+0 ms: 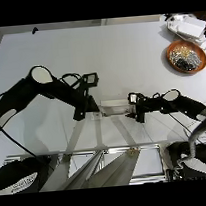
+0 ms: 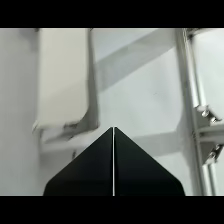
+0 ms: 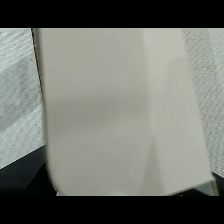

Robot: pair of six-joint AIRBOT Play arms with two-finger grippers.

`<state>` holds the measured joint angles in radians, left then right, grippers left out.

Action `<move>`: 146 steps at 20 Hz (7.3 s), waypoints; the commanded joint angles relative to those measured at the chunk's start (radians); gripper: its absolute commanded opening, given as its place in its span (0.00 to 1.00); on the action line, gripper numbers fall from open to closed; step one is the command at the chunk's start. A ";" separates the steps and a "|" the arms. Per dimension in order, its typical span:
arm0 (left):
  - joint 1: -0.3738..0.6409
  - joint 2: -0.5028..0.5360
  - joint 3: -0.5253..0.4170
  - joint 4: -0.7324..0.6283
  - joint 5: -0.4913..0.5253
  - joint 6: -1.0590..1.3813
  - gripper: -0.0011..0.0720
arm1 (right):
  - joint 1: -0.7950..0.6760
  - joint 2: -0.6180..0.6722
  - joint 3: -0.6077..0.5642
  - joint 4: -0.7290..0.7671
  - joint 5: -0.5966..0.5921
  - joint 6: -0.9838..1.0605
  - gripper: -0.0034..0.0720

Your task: Fold the box and place the chain.

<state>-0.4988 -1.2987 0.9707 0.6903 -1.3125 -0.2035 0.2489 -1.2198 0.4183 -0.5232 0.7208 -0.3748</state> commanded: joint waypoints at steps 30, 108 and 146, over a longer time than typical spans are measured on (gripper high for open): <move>-0.105 0.008 -0.005 0.356 0.378 -0.347 0.02 | 0.000 0.000 0.000 0.000 0.000 0.000 0.68; -0.217 -0.119 -0.137 0.259 0.525 0.167 0.10 | 0.000 0.000 0.000 0.000 0.000 0.000 0.68; 0.182 0.100 -0.138 0.007 0.327 -0.405 0.02 | 0.000 0.000 0.000 0.000 0.000 0.000 0.68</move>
<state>-0.4007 -1.2091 0.8333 0.7940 -0.9436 -0.4637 0.2489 -1.2198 0.4183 -0.5228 0.7204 -0.3744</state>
